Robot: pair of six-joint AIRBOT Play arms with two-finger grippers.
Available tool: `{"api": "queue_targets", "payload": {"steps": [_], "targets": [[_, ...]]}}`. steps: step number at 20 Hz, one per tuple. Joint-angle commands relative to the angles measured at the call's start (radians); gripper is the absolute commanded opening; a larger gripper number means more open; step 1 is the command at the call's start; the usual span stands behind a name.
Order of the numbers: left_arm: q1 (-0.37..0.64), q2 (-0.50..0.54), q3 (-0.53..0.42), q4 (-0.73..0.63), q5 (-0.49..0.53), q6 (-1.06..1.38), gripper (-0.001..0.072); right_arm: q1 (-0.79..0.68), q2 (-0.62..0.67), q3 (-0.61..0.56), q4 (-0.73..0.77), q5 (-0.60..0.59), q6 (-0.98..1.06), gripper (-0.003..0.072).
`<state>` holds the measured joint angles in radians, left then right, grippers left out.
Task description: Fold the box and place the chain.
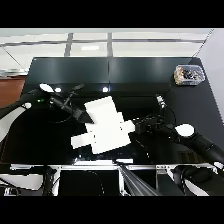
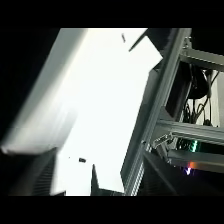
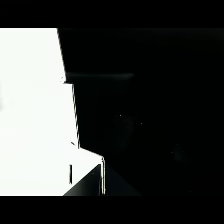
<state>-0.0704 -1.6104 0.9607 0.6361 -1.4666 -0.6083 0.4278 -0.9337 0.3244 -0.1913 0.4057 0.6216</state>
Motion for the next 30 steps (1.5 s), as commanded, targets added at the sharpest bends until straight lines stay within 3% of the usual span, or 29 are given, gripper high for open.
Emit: {"api": "queue_targets", "payload": {"steps": [1, 6, 9, 11, 14, 18, 21, 22, 23, 24, 25, 26, 28, 30], "targets": [[0.071, -0.005, 0.034, 0.033, 0.021, -0.015, 0.0712, 0.001, 0.001, 0.0, 0.0, 0.002, 0.002, 0.0012], [0.048, -0.008, 0.034, 0.029, 0.078, -0.02, 0.071, 0.001, 0.001, 0.0, 0.0, 0.002, 0.002, 0.0012], [-0.019, -0.038, 0.034, -0.055, 0.019, 0.061, 0.0706, 0.001, 0.001, 0.0, 0.0, 0.001, 0.002, 0.0012], [-0.076, -0.071, 0.034, -0.043, -0.002, 0.085, 0.0678, 0.001, 0.001, 0.0, 0.0, 0.001, 0.002, 0.0012], [-0.14, -0.095, 0.034, 0.048, -0.013, 0.087, 0.0506, 0.001, 0.001, 0.0, 0.0, 0.001, 0.002, 0.0012], [-0.138, -0.095, 0.034, 0.064, -0.02, 0.09, 0.0232, 0.001, 0.001, 0.0, -0.001, 0.002, 0.002, 0.0013], [-0.125, -0.095, 0.034, 0.052, -0.006, 0.09, 0.0215, 0.001, 0.001, 0.0, -0.002, 0.01, 0.002, 0.0013], [-0.122, -0.095, 0.034, 0.053, -0.004, 0.09, 0.0152, 0.0, 0.001, 0.0, -0.002, 0.013, 0.002, 0.0014], [-0.122, -0.095, 0.034, 0.052, -0.004, 0.108, 0.0025, 0.0, 0.001, 0.0, -0.002, 0.016, 0.002, 0.0025], [-0.122, -0.095, 0.034, 0.053, -0.003, 0.113, 0.0024, 0.0, 0.001, 0.0, -0.005, 0.016, 0.002, 0.0218], [-0.122, -0.095, 0.035, 0.054, 0.0, 0.113, 0.0023, 0.0, 0.001, 0.0, -0.005, 0.016, 0.002, 0.0554], [-0.122, -0.093, 0.037, 0.056, 0.006, 0.108, 0.0022, 0.0, 0.001, 0.0, -0.007, 0.023, 0.002, 0.07], [-0.123, -0.074, 0.039, 0.07, 0.014, 0.102, 0.0019, -0.001, 0.006, 0.01, -0.098, 0.075, 0.002, 0.0699], [-0.13, -0.02, 0.037, 0.093, 0.034, 0.076, 0.0018, -0.024, 0.019, 0.061, -0.319, 0.186, 0.002, 0.0698]]}}
